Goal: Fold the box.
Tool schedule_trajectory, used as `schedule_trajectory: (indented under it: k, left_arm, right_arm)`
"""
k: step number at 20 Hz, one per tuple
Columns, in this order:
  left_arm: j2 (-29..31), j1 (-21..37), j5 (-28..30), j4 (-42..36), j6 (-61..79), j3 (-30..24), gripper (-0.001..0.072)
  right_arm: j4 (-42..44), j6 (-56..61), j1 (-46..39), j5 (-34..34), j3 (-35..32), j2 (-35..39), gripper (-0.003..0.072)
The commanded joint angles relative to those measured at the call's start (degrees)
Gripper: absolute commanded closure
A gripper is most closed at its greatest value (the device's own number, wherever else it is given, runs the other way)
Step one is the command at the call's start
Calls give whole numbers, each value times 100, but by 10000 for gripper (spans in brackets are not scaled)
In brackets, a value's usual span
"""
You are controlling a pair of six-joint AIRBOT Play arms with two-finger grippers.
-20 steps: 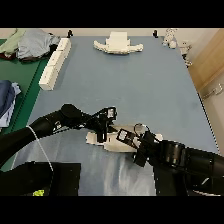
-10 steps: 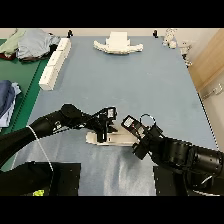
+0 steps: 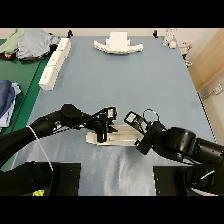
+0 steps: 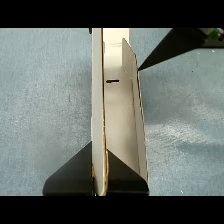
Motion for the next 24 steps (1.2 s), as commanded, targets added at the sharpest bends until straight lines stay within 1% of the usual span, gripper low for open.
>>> schedule_trajectory:
  k: [1, 3, 5, 7, 9, 13, 15, 18, 20, 24]
  left_arm:
    - [-2, -2, 0, 2, 2, -2, 696]
    - [-2, -2, 0, 2, 2, -2, 696]
    - [-2, -2, 0, 2, 2, -2, 696]
    - [-2, -2, 0, 2, 2, -2, 696]
    - [-2, -2, 0, 2, 2, -2, 696]
    - [-2, -2, 0, 2, 2, -2, 696]
    - [-2, -2, 0, 2, 2, -2, 696]
    - [-2, -2, 0, 2, 2, -2, 696]
    - [-2, -2, 0, 2, 2, -2, 696]
    - [-2, -2, 0, 2, 2, -2, 696]
  right_arm:
    - [1650, -2697, -1193, 363, -4, 4, -34]
    - [2953, -4673, -2072, 455, -37, 2, -34]
    - [4166, -6358, -2848, 420, -105, -22, -34]
    - [4988, -7499, -3397, 361, -190, -144, -34]
    - [5370, -8129, -3582, 234, -297, -345, -34]
    - [5777, -8929, -3589, 227, -590, -741, -34]
    - [5777, -9036, -3602, 238, -680, -765, -34]
    - [5668, -8872, -3692, 258, -680, -710, -34]
    - [5346, -8498, -3694, 249, -678, -619, -34]
    - [5246, -8435, -3694, 208, -678, -223, -34]
